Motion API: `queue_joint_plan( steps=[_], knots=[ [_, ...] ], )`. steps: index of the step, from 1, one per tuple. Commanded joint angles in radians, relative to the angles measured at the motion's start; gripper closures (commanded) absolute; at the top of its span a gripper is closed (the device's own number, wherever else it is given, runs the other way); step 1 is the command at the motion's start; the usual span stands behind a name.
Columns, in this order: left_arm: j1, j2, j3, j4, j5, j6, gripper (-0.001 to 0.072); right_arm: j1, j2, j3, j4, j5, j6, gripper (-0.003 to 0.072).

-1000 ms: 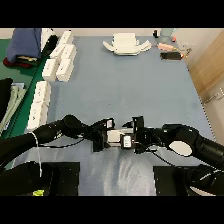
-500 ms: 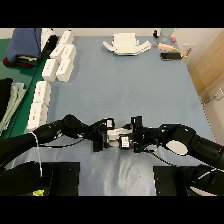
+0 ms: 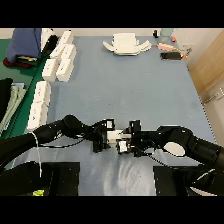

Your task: Fold the box.

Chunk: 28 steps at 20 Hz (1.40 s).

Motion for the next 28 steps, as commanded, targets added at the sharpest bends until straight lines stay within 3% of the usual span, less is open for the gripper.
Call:
queue_joint_plan(
  steps=[1, 3, 6, 7, 8, 9, 12, 14, 15, 28],
  knots=[
    [0.0, 0.0, 0.0, -0.002, 0.006, -0.003, 0.0242, 0.003, 0.04, 0.001, 0.023, 0.012, 0.001, 0.032],
    [0.0, 0.0, 0.0, -0.002, 0.006, -0.003, 0.0241, 0.003, 0.076, 0.0, 0.034, 0.013, 0.002, 0.0208],
    [0.0, 0.0, 0.0, -0.002, 0.006, -0.003, 0.0242, 0.003, 0.112, 0.0, 0.041, 0.011, 0.111, 0.0208],
    [0.0, 0.0, 0.0, -0.002, 0.006, -0.003, 0.0241, 0.002, 0.122, 0.0, 0.049, 0.01, 0.211, 0.0259],
    [0.0, 0.0, 0.0, -0.002, 0.006, -0.003, 0.0242, 0.002, 0.127, 0.0, 0.053, 0.01, 0.344, 0.0417],
    [0.0, 0.0, 0.0, -0.002, 0.006, -0.003, 0.0242, 0.003, 0.127, 0.0, 0.056, 0.008, 0.498, 0.069],
    [0.0, 0.0, 0.0, -0.002, 0.006, -0.003, 0.0241, 0.003, 0.132, -0.053, 0.147, -0.159, 0.763, 0.0685],
    [0.0, 0.0, 0.0, -0.002, 0.006, -0.003, 0.0242, 0.003, 0.14, -0.128, 0.2, -0.355, 0.844, 0.0685],
    [0.0, 0.0, 0.0, -0.002, 0.006, -0.003, 0.0242, 0.003, 0.139, -0.151, 0.227, -0.391, 0.851, 0.0685],
    [0.0, 0.0, 0.0, -0.002, 0.006, -0.003, 0.0242, 0.078, 0.137, -0.3, 0.289, -0.393, 0.852, 0.0685]
  ],
)
